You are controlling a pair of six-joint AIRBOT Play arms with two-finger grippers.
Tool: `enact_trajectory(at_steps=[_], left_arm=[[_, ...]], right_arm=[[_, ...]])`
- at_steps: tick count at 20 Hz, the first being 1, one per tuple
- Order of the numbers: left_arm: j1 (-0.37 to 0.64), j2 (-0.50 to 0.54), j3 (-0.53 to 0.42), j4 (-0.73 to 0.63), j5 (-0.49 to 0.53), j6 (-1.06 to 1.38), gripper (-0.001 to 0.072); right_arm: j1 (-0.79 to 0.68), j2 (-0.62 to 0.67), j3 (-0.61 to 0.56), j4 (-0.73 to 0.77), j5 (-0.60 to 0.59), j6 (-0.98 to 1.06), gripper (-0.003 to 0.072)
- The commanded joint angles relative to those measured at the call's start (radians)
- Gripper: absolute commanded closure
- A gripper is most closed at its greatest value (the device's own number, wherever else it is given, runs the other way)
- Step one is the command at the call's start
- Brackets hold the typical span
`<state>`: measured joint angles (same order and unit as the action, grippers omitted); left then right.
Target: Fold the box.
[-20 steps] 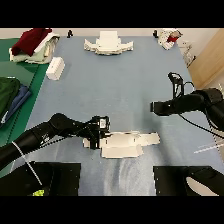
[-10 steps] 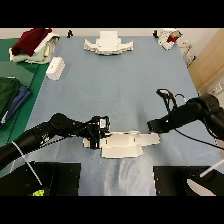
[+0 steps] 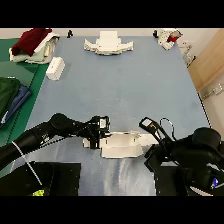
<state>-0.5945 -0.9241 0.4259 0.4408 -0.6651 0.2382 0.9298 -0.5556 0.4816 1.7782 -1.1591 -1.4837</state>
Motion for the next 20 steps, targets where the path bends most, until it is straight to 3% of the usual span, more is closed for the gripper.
enact_trajectory(at_steps=[1, 3, 5, 7, 9, 10, 11, 14, 20], left_arm=[[0.0, 0.001, 0.0, 0.0, 0.0, 0.0, 0.0697], [0.0, 0.001, 0.0, 0.0, 0.0, 0.0, 0.0697], [0.0, 0.001, 0.0, 0.0, 0.0, 0.0, 0.0697], [0.0, 0.001, 0.0, 0.0, 0.0, 0.0, 0.0697], [0.0, 0.001, 0.0, 0.0, 0.0, 0.0, 0.0697], [0.0, 0.001, 0.0, 0.0, 0.0, 0.0, 0.0697], [0.0, 0.001, 0.0, 0.0, 0.0, 0.0, 0.0697], [0.0, 0.001, 0.0, 0.0, 0.0, 0.0, 0.0697], [0.0, 0.001, 0.0, 0.0, 0.0, 0.0, 0.0697]], right_arm=[[0.117, 0.021, -0.021, -0.067, 0.078, -0.082, 0.0674], [0.118, -0.005, -0.021, -0.072, 0.118, -0.133, 0.0666], [0.12, -0.027, -0.021, -0.045, 0.14, -0.211, 0.0358], [0.126, -0.042, -0.021, -0.007, 0.14, -0.332, 0.0346], [0.13, -0.063, -0.021, -0.016, 0.145, -0.428, 0.0106], [0.13, -0.081, -0.021, -0.037, 0.149, -0.483, 0.0022], [0.13, -0.1, -0.021, -0.069, 0.16, -0.501, -0.0011], [0.13, -0.183, -0.021, -0.153, 0.24, -0.501, -0.0012], [0.13, -0.338, -0.021, -0.167, 0.341, -0.498, -0.0005]])
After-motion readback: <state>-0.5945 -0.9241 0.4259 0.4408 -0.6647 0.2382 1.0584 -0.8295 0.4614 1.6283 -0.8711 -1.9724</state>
